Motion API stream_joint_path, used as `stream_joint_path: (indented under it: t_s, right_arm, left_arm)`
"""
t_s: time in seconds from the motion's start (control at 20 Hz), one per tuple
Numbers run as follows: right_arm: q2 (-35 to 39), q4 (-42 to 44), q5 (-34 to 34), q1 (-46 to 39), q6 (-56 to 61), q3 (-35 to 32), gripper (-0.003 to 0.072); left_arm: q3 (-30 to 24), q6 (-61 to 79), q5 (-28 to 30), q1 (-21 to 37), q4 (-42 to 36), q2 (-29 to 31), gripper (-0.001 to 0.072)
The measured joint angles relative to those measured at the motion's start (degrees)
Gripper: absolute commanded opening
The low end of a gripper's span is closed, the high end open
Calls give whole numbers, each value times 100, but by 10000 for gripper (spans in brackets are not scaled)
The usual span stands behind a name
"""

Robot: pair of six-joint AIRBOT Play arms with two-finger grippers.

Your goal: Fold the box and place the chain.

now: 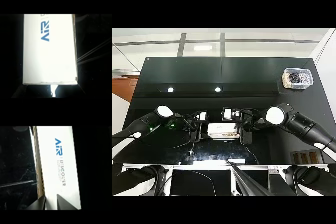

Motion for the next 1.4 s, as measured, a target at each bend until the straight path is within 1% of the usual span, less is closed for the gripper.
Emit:
stream_joint_path:
  t_s: [0.05, 0.1, 0.15, 0.7, 1.0, 1.15, 1.3, 1.35, 1.4]
  right_arm:
    - [0, -7, 4, 0, 2, 0, 155]
    - [0, -17, 7, 0, 13, 0, 236]
    - [0, -22, 26, 0, 22, 0, 256]
    - [-74, -22, -11, 4, 61, 0, 249]
    - [-175, 4, -122, 151, 68, 0, 250]
    - [-140, -63, -118, 184, 275, 0, 250]
    - [55, -197, 4, 164, 708, 0, 249]
    - [138, -214, 94, 118, 925, 0, 228]
    - [229, -238, 201, 42, 1207, 0, 155]
  left_arm:
    - [0, 2, 0, 0, 0, 0, 559]
    - [0, 2, 0, 0, 0, 0, 559]
    - [0, 2, 2, 0, 0, 0, 559]
    - [0, -4, 0, 0, 0, 0, 559]
    - [0, 7, 0, 2, 4, 0, 559]
    - [0, 4, 0, 0, 2, 0, 559]
    - [0, 7, -2, 0, 4, 0, 559]
    - [0, 7, -4, -2, 4, 0, 559]
    - [0, 7, -4, -2, 2, 0, 559]
